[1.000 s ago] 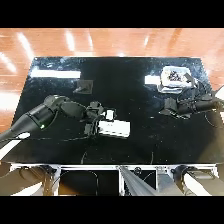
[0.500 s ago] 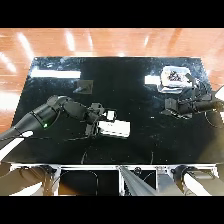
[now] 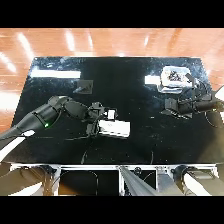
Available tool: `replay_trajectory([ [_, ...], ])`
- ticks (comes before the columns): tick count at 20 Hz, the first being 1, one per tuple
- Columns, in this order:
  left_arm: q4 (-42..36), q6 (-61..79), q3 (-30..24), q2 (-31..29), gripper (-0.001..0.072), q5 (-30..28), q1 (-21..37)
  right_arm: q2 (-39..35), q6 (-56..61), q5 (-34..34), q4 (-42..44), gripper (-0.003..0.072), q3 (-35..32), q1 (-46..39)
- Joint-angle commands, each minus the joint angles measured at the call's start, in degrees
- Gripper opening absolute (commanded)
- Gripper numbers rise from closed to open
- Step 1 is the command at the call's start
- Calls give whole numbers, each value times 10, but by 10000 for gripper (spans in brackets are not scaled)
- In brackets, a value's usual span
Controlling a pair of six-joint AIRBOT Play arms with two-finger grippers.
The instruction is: Fold the box and place the chain.
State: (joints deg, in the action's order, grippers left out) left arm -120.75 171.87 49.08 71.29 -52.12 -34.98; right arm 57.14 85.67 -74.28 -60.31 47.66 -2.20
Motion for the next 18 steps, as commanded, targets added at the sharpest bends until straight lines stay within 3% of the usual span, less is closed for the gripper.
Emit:
replay_trajectory([
  [1, 0, -2, 0, 2, 629, -3, 0, 0, 0, 0, 0, 31, 0, 0],
  [18, -13, -13, 2, 1, 628, -22, 0, 0, -4, 1, 0, 30, 0, 0],
])
